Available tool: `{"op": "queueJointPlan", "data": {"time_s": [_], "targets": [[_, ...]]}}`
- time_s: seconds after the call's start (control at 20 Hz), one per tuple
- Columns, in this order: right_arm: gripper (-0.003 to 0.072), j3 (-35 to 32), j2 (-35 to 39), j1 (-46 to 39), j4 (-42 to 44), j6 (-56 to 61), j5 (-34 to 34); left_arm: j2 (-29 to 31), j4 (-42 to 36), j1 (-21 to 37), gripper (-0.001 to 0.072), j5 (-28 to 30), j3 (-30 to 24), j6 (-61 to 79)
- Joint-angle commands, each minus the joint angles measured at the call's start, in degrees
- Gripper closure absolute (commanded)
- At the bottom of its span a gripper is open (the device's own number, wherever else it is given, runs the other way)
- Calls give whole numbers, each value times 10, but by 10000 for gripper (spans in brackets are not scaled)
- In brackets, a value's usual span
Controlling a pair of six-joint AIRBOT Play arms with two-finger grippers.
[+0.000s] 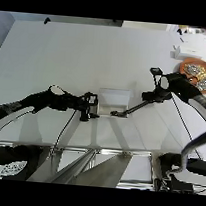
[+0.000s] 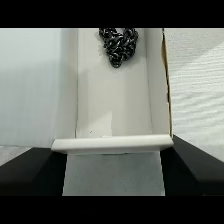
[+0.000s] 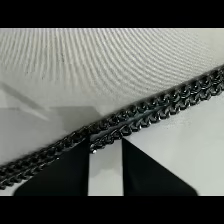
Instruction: Fold the box and place the chain.
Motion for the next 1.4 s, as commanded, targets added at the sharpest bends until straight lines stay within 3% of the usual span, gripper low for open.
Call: {"op": "queueJointPlan", "data": {"time_s": [0.0, 0.1, 0.35, 0.6, 0.85, 1.05, 1.35], "targets": [[599, -1, -9, 0, 12, -2, 0, 0, 0, 0, 484, 0, 0, 0], [670, 0, -8, 0, 10, -8, 9, 0, 0, 0, 484, 0, 0, 0], [671, 0, 41, 0, 5, -22, 25, 0, 0, 0, 484, 0, 0, 0], [671, 0, 156, 18, 6, -27, 58, 0, 0, 0, 484, 0, 0, 0], [671, 0, 277, 103, 38, -32, 85, 0, 0, 0, 484, 0, 0, 0], [671, 0, 333, 207, 87, 6, 35, 0, 0, 0, 484, 0, 0, 0], [671, 0, 335, 348, 94, 61, -84, 0, 0, 0, 484, 0, 0, 0]]}}
